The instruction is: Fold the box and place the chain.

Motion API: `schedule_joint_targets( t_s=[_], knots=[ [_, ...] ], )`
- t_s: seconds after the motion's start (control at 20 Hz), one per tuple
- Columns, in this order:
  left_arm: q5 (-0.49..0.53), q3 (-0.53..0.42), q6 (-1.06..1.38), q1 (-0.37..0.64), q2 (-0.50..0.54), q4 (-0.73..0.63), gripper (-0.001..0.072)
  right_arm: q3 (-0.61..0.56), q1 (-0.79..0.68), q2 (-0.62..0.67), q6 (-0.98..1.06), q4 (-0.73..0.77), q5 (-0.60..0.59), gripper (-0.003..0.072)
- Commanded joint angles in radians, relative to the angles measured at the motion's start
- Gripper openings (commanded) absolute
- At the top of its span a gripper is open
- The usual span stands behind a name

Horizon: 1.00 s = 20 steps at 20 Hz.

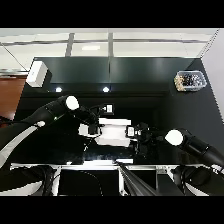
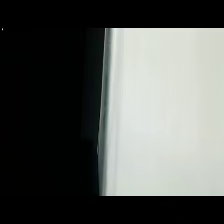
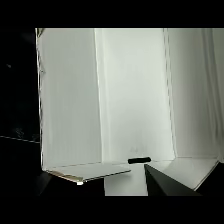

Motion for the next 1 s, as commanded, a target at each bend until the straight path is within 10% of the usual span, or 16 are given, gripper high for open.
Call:
schedule_joint_targets(
  t_s=[0.0, 0.35, 0.95],
  knots=[
    [0.0, -0.001, 0.0, -0.001, -0.001, 0.0, 0.0023, 0.007, -0.001, 0.0, 0.016, 0.002, -0.009, 0.061],
    [0.0, -0.001, 0.0, -0.001, -0.001, 0.0, 0.0023, 0.007, -0.002, 0.0, 0.022, 0.003, -0.182, 0.061],
    [0.0, -0.001, 0.0, -0.001, 0.0, 0.0, 0.0023, 0.092, -0.07, 0.0, 0.045, -0.052, -0.024, 0.061]
  ],
)
